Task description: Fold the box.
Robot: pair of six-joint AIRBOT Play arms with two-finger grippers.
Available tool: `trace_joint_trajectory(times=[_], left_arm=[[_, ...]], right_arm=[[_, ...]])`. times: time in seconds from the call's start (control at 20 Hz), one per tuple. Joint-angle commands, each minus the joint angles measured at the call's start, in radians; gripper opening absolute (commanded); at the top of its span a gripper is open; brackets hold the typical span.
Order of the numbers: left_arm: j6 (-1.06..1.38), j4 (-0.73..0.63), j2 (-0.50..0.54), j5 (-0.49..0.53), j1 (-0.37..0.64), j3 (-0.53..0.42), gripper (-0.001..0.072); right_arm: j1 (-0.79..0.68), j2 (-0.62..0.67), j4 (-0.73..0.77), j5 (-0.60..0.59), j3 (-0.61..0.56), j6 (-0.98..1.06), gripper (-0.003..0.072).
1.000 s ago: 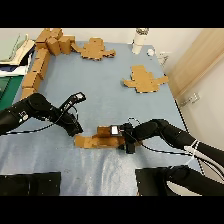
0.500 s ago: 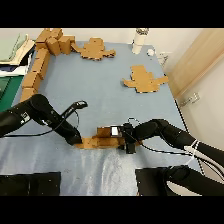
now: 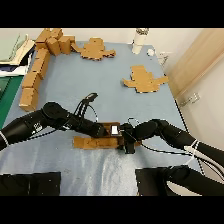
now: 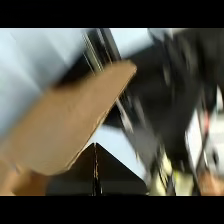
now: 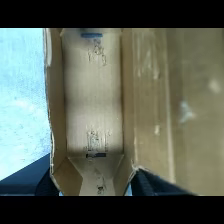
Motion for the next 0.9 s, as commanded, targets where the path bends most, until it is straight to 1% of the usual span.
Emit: trace_joint_trajectory(times=[0.0, 0.1, 0.2, 0.45, 0.55, 0.65, 0.75, 0.85], left_arm=[[-0.009, -0.028, -0.018, 0.211, -0.003, 0.001, 0.0011], [-0.004, -0.003, -0.050, 0.235, -0.003, 0.002, 0.0011], [-0.003, 0.026, -0.096, 0.225, -0.003, 0.005, 0.0011], [-0.002, 0.035, -0.204, 0.183, -0.003, 0.008, 0.0011], [-0.002, 0.055, -0.220, 0.152, -0.003, 0.022, 0.0011], [0.002, 0.055, -0.221, 0.144, 0.002, 0.038, 0.0011], [0.032, 0.056, -0.221, 0.099, 0.027, 0.058, 0.0011], [0.099, 0.047, -0.220, 0.041, 0.074, 0.074, 0.0011]], right_arm=[[0.000, 0.001, 0.004, -0.002, 0.001, 0.001, 0.0562], [0.000, 0.000, 0.002, -0.001, 0.001, 0.001, 0.0562], [0.000, 0.000, 0.000, 0.000, 0.001, 0.001, 0.0562], [0.000, 0.001, -0.001, 0.000, 0.001, 0.000, 0.0562], [0.000, 0.001, -0.004, 0.000, 0.001, 0.000, 0.0562], [0.000, 0.001, -0.005, -0.001, 0.001, 0.000, 0.0562], [0.000, 0.001, -0.005, -0.001, 0.001, 0.000, 0.0562], [0.000, 0.001, -0.005, -0.001, 0.001, 0.000, 0.0563]])
